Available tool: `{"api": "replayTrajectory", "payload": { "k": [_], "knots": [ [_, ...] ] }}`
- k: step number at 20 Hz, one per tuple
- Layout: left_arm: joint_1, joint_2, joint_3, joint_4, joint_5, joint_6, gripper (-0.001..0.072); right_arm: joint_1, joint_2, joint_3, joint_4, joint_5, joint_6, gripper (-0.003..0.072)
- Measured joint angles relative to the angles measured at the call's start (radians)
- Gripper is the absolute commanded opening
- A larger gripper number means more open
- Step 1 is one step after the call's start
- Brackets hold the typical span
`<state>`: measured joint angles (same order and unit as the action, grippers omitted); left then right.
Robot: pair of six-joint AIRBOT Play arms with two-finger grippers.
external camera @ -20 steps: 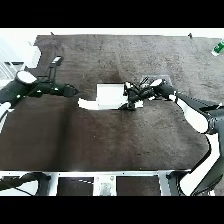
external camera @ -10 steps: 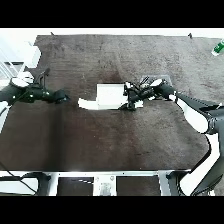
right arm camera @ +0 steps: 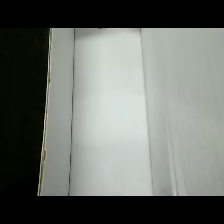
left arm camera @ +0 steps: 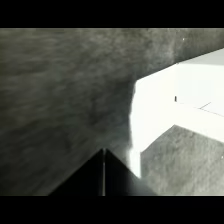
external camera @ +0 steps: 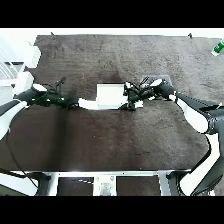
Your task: Fold the box and place the chain.
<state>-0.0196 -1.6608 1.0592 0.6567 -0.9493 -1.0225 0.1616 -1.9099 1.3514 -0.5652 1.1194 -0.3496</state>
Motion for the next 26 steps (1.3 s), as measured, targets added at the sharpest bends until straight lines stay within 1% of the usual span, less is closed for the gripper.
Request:
{"api": "replayTrajectory", "payload": {
  "k": [3,5,6,7,8,13,14,20,26],
  "knots": [
    [-0.05,-0.021,0.0,-0.038,0.052,-0.001,0.0023,0.0,0.0,0.0,0.0,0.0,0.0,0.0563],
    [-0.071,-0.026,0.005,-0.074,0.067,0.007,0.0024,0.0,0.0,0.0,0.0,0.0,0.0,0.0563],
    [-0.075,-0.026,0.011,-0.093,0.068,0.013,0.0038,0.0,0.0,0.0,0.0,0.0,0.0,0.0563],
    [-0.079,-0.026,0.019,-0.11,0.076,0.019,0.0201,0.0,0.0,0.0,0.0,0.0,0.0,0.0563],
    [-0.082,-0.026,0.03,-0.121,0.074,0.022,0.0261,0.0,0.0,0.0,0.0,0.0,0.0,0.0563],
    [-0.089,-0.026,0.072,-0.159,0.041,0.034,0.0266,0.0,0.0,0.0,0.0,0.0,0.0,0.0563],
    [-0.09,-0.026,0.076,-0.166,0.033,0.036,0.0361,0.0,0.0,0.0,0.0,0.0,0.0,0.0563],
    [-0.09,-0.026,0.084,-0.251,-0.011,0.079,0.0368,0.0,0.0,0.0,0.0,0.0,0.0,0.0563],
    [-0.096,-0.026,0.084,-0.288,-0.055,0.122,0.0368,0.0,0.0,0.0,0.0,0.0,0.0,0.0563]
  ]
}}
